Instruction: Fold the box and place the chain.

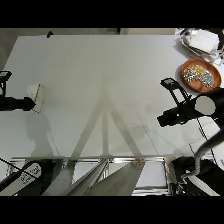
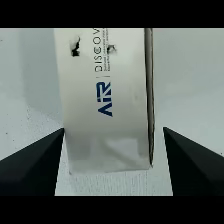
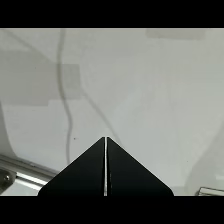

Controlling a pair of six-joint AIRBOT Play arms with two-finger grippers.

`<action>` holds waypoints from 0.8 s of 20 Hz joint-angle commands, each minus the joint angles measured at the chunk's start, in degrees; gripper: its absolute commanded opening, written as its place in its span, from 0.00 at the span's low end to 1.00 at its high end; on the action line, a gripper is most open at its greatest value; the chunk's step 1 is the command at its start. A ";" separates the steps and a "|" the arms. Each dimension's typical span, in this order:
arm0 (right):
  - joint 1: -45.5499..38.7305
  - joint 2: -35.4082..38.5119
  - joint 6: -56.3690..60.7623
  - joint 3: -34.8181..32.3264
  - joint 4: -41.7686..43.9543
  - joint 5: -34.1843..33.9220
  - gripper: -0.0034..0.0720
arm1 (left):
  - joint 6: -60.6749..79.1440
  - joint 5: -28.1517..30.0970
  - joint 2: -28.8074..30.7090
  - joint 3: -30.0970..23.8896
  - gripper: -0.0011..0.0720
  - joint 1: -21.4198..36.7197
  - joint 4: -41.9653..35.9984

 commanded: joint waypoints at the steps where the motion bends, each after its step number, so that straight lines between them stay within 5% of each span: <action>1: 0.04 0.04 -0.02 0.04 0.02 0.04 0.06 | -0.02 -0.09 2.43 -0.04 0.96 -1.79 2.91; 8: 0.04 0.04 0.00 0.04 0.02 0.04 0.06 | -0.04 1.97 13.35 -0.04 0.96 -5.60 3.06; 16: 0.04 0.04 0.00 0.04 0.02 0.02 0.06 | -0.48 1.05 15.10 -0.04 0.96 -10.69 2.91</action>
